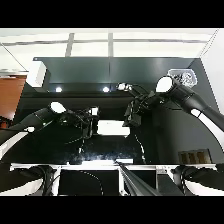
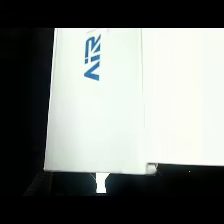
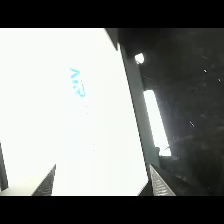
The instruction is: Fold the box and place the chain.
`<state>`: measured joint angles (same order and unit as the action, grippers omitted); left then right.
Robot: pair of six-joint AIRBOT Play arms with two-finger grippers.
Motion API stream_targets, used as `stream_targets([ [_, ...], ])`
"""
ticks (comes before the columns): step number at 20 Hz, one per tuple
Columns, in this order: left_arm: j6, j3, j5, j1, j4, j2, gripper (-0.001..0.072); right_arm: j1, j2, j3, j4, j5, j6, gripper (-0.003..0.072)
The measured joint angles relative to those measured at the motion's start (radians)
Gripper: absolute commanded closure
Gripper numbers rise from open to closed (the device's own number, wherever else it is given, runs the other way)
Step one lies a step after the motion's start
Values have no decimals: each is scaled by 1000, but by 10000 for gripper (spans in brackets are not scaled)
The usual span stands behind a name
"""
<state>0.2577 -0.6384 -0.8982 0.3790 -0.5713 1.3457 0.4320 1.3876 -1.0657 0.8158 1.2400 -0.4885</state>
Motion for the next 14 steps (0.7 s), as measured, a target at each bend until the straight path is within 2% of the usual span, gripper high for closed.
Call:
stream_targets([
  [7, 0, 0, 0, 0, 0, 0, 321, 11, -122, 26, 35, 4, -16, -15],
  [14, 0, 0, 0, 0, 0, 0, 321, 46, -151, 207, -86, -176, 166, -15],
])
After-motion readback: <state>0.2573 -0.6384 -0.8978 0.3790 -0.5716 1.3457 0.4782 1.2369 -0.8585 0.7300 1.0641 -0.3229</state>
